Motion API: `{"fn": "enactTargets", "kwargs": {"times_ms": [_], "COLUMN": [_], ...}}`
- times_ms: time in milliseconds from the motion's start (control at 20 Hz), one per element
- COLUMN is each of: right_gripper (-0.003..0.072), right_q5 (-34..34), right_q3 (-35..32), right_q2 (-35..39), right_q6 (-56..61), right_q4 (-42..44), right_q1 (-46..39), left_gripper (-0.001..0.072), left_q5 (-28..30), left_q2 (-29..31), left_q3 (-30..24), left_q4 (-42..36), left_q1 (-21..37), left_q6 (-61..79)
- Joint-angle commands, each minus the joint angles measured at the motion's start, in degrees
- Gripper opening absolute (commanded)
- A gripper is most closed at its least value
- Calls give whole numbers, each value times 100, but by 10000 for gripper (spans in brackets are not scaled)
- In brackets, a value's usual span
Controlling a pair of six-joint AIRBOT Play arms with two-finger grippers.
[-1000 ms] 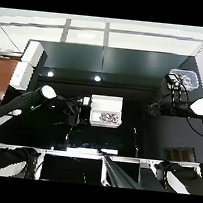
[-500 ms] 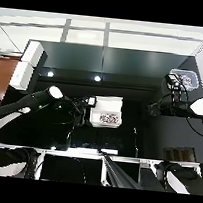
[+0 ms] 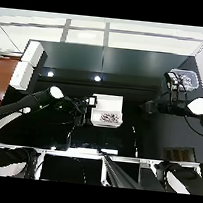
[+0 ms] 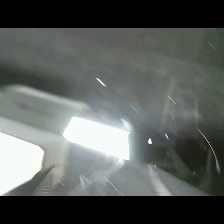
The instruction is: Fold the box and place the chain.
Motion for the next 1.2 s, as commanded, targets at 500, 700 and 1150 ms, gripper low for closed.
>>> {"fn": "enactTargets", "kwargs": {"times_ms": [500, 700, 1150], "right_gripper": [709, 709, 709], "right_q5": [1567, 2229, 1687], "right_q3": [1639, 1639, 1497], "right_q2": [-2011, -1738, -1744], "right_q6": [-3687, -4116, -4959], "right_q4": [1294, 684, 656], "right_q1": [1211, 1207, 1641], "left_gripper": [373, 373, 373], "left_q5": [79, 81, 79], "left_q2": [-2, -2, -2], "left_q3": [2, 2, 2], "left_q4": [-11, -15, -15], "left_q1": [-2, -2, -2], "left_q6": [-15, -13, -13]}}
